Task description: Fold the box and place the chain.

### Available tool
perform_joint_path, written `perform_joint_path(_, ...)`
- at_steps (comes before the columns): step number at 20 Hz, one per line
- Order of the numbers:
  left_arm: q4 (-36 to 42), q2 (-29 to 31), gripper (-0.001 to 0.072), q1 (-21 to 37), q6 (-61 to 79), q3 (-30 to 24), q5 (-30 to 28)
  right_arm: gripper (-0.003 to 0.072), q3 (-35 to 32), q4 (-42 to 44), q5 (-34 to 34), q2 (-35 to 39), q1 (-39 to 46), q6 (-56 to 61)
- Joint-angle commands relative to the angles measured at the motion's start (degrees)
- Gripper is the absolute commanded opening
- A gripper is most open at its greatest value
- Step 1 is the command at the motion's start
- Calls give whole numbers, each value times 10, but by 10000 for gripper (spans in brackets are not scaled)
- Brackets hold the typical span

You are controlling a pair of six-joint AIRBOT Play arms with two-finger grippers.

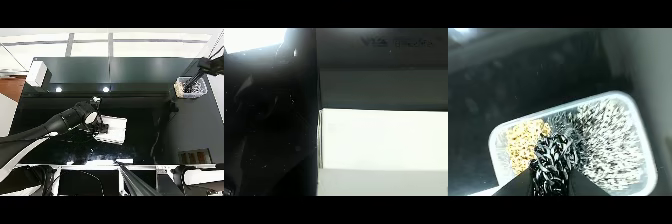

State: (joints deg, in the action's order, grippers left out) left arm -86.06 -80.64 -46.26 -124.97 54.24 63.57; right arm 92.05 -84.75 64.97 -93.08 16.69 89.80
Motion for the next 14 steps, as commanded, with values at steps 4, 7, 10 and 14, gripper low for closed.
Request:
perform_joint_path(4, 0, 0, 35, 0, 0, 0, -1, 43, 0, 18, 3, -68, 0, 18)
perform_joint_path(7, 0, 0, 35, 0, 0, 0, -1, 457, 1, 29, 13, -68, 4, 3)
perform_joint_path(10, 0, 0, 35, 0, 0, 0, -1, 456, 0, 28, 59, -68, 19, -28)
perform_joint_path(14, 0, 0, 35, 0, 0, 0, -1, 361, -15, 31, 46, -70, 25, -35)
